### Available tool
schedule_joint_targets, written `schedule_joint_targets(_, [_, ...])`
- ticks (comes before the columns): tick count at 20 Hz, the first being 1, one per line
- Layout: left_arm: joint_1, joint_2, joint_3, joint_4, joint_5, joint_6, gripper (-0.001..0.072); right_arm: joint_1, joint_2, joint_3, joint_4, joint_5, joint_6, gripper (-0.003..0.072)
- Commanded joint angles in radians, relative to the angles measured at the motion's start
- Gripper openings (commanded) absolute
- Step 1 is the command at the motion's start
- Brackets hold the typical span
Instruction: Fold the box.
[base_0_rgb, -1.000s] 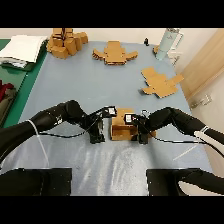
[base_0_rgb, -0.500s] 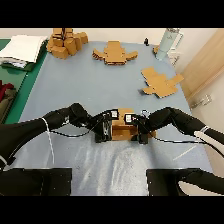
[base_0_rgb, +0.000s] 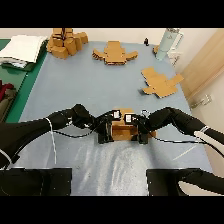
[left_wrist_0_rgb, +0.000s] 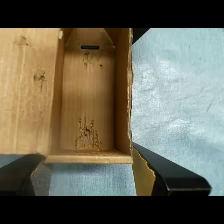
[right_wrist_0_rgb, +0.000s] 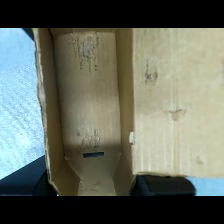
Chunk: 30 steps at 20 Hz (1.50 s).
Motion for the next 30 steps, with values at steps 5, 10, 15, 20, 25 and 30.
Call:
schedule_joint_targets(5, [-0.013,-0.002,0.002,-0.004,0.032,0.008,0.0690,0.000,0.000,0.001,0.000,0.000,0.000,0.0512])
schedule_joint_targets(10, [-0.029,-0.002,0.002,0.049,0.061,-0.006,0.0668,0.001,0.000,0.001,0.000,0.000,0.000,0.0512])
schedule_joint_targets(15, [-0.029,-0.002,0.002,0.063,0.060,-0.025,0.0512,0.001,0.000,0.001,0.000,0.000,0.000,0.0513])
schedule_joint_targets(20, [-0.029,-0.002,0.002,0.063,0.060,-0.024,0.0513,0.001,0.000,0.001,0.000,0.000,0.000,0.0512])
schedule_joint_targets(25, [-0.029,-0.002,0.002,0.062,0.057,-0.024,0.0513,0.000,0.000,0.001,0.000,0.000,0.000,0.0512])
schedule_joint_targets(30, [-0.029,-0.002,0.002,0.062,0.056,-0.025,0.0513,0.001,0.000,0.001,0.000,0.000,0.000,0.0512])
